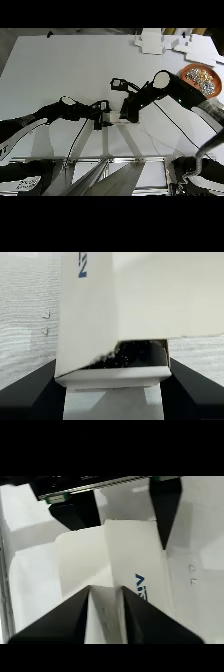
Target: Fold the box and place the chain.
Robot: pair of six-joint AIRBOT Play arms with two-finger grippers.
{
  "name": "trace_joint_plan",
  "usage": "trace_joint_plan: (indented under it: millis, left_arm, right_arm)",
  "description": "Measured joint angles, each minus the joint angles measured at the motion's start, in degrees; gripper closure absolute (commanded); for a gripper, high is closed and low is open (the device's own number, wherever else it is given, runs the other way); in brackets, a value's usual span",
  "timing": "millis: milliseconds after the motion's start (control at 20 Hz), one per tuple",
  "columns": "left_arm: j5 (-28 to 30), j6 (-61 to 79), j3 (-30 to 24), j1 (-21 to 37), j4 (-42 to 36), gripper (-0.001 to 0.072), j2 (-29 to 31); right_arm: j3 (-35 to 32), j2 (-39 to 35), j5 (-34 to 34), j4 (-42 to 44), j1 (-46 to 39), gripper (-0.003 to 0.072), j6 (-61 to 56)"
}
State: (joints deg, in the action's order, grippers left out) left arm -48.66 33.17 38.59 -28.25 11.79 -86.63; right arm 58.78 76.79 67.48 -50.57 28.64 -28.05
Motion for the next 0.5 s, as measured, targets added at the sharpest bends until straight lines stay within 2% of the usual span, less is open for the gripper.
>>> trace_joint_plan:
  millis: [500]
  left_arm:
    - [0.0, 0.0, 0.0, 0.0, 0.0, 0.0367, 0.0]
  right_arm:
    - [-3.7, -2.9, -6.3, -2.7, 0.6, 0.0366, 2.9]
